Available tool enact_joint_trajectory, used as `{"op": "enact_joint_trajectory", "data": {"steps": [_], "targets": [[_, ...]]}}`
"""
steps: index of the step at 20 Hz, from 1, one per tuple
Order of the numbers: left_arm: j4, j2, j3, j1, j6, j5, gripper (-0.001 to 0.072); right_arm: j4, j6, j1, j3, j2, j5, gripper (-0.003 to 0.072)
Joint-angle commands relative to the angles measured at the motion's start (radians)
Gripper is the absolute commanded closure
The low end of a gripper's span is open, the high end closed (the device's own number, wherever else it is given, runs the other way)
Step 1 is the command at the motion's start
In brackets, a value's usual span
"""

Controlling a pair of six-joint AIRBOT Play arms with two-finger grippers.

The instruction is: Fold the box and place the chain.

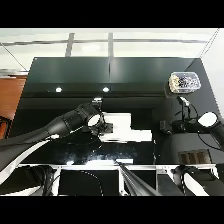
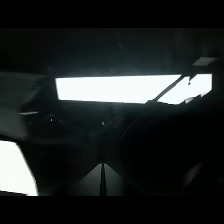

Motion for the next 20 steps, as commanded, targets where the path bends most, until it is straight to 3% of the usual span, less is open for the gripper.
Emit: {"op": "enact_joint_trajectory", "data": {"steps": [1, 7, 10, 12, 13, 14, 15, 16, 20], "targets": [[0.001, 0.0, 0.0, 0.0, -0.001, 0.0, 0.0685, 0.161, 0.041, -0.032, -0.049, -0.08, 0.067, 0.0676], [0.001, 0.0, 0.0, 0.0, -0.001, 0.001, 0.0685, 0.458, -0.253, 0.107, -0.048, -0.277, 0.112, 0.0675], [0.001, 0.0, 0.0, 0.0, -0.001, 0.001, 0.0685, 0.552, -0.321, 0.126, -0.044, -0.293, 0.119, 0.0665], [0.001, 0.0, 0.0, 0.0, -0.001, 0.0, 0.0684, 0.546, -0.321, 0.126, -0.01, -0.293, 0.143, 0.0461], [0.001, 0.0, 0.0, 0.0, -0.001, 0.0, 0.0685, 0.546, -0.321, 0.126, 0.014, -0.293, 0.167, 0.0409], [0.001, 0.0, 0.0, 0.0, -0.001, 0.0, 0.0685, 0.546, -0.321, 0.126, 0.039, -0.293, 0.192, 0.0408], [0.001, 0.0, 0.0, 0.0, -0.001, 0.0, 0.0685, 0.546, -0.321, 0.126, 0.063, -0.293, 0.217, 0.0262], [0.001, 0.0, 0.0, 0.0, -0.001, 0.0, 0.0685, 0.54, -0.321, 0.126, 0.085, -0.293, 0.243, 0.005], [0.001, 0.0, 0.0, 0.0, -0.001, 0.0, 0.0685, 0.517, -0.32, 0.126, 0.118, -0.293, 0.291, 0.0049]]}}
